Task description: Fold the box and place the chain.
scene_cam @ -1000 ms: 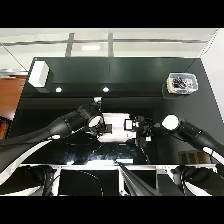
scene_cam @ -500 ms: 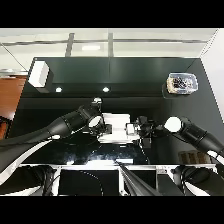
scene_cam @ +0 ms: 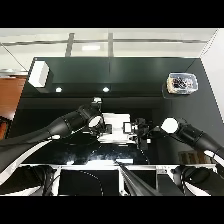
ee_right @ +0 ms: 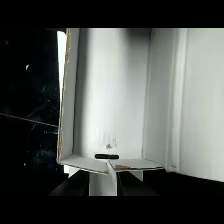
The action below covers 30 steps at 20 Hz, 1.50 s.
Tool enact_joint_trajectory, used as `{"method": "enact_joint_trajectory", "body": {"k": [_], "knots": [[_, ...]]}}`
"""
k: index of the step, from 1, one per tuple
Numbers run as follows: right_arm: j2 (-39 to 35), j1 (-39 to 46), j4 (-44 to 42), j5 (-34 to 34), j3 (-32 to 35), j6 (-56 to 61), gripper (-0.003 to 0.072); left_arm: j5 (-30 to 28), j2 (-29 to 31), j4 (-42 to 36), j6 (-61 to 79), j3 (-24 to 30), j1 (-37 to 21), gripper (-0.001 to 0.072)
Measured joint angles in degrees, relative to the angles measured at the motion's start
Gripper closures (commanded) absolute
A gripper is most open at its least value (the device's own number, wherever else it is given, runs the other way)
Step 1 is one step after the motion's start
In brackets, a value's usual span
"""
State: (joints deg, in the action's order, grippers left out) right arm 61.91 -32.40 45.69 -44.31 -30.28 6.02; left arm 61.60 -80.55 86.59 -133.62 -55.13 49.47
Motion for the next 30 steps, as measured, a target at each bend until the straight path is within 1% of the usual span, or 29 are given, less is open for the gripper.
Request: {"method": "enact_joint_trajectory", "body": {"k": [6,13,14,15,16,17,18,19,20,21,22,24,26,28,30], "knots": [[0.8,-1.0,-7.4,3.6,0.0,1.8,0.0494,0.0,0.0,0.0,0.1,0.0,0.0,0.0685],[1.1,-1.4,-9.7,5.6,1.2,2.2,0.0487,0.0,0.0,0.0,0.1,0.0,0.0,0.0685],[1.1,-1.4,-9.9,5.8,1.3,2.2,0.0306,0.0,0.0,0.0,0.1,0.0,0.0,0.0685],[1.1,-1.4,-10.0,6.1,1.4,2.2,0.0255,0.0,0.0,0.0,0.1,0.0,0.0,0.0685],[1.1,-1.4,-10.0,6.3,1.4,2.2,0.0412,0.0,0.0,0.0,0.0,0.0,0.0,0.0685],[1.1,-1.4,-10.0,6.6,1.4,2.2,0.0513,0.0,0.0,0.0,0.0,0.0,0.0,0.0685],[1.1,-1.4,-10.1,6.9,1.4,2.2,0.0394,0.0,0.0,0.0,0.0,0.0,0.0,0.0685],[1.1,-1.4,-10.4,7.0,1.5,2.2,0.0302,-0.1,0.0,0.0,0.0,0.0,0.0,0.0685],[1.1,-1.4,-10.4,7.0,1.5,2.2,0.0491,-0.2,0.0,-0.1,0.0,0.0,0.0,0.0685],[1.1,-1.4,-10.4,7.2,1.5,2.2,0.0643,-0.1,0.0,0.0,0.0,0.0,0.0,0.0685],[1.1,-1.4,-10.4,7.5,1.5,2.3,0.0686,-0.1,0.0,-0.1,0.0,0.0,0.0,0.0685],[0.8,-1.0,-10.6,7.2,1.5,3.2,0.0677,-0.2,0.0,-0.1,0.2,0.0,0.0,0.0685],[-0.6,1.0,-10.4,6.3,1.4,8.0,0.0677,-0.2,0.0,-0.3,0.0,0.0,0.0,0.0685],[-2.9,5.5,-9.2,2.4,0.8,16.9,0.0677,-0.1,0.0,-0.5,0.0,0.0,0.0,0.0685],[-5.3,12.3,-7.4,-4.4,0.2,27.4,0.0677,0.0,0.0,-0.8,0.2,0.0,0.1,0.0685]]}}
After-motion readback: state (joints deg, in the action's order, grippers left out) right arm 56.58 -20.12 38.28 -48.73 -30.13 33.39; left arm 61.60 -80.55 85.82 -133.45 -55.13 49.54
